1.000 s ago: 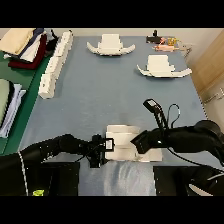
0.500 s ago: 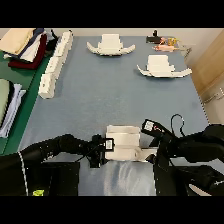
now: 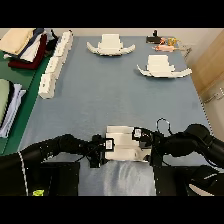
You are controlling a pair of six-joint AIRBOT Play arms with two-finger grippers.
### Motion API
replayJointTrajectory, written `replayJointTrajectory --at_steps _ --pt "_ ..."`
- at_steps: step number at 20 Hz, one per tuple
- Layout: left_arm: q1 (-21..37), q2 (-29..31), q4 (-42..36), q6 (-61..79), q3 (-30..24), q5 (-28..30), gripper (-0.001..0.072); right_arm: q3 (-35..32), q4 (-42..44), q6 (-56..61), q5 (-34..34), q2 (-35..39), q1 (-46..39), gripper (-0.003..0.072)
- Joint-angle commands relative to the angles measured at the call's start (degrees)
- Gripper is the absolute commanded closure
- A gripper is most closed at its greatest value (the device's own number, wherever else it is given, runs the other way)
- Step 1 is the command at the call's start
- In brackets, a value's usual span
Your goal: Fold the box.
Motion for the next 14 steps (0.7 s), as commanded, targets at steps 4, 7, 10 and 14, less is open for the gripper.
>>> replayJointTrajectory --at_steps 4,7,10,14 --pt "0.0 0.0 0.0 0.0 0.0 0.0 0.0178 -0.2 6.4 -8.8 4.2 -2.5 0.0 0.0392" --pt "0.0 0.0 0.0 0.0 0.0 0.0 0.0178 -0.2 8.0 -11.0 5.9 -2.8 0.0 0.0594" --pt "0.0 0.0 0.0 0.0 0.0 0.0 0.0178 -0.2 11.2 -11.8 6.3 -2.9 0.0 0.0604" --pt "0.0 0.0 0.0 0.0 0.0 0.0 0.0178 -0.2 12.0 -13.2 8.4 -3.2 0.0 0.0604"
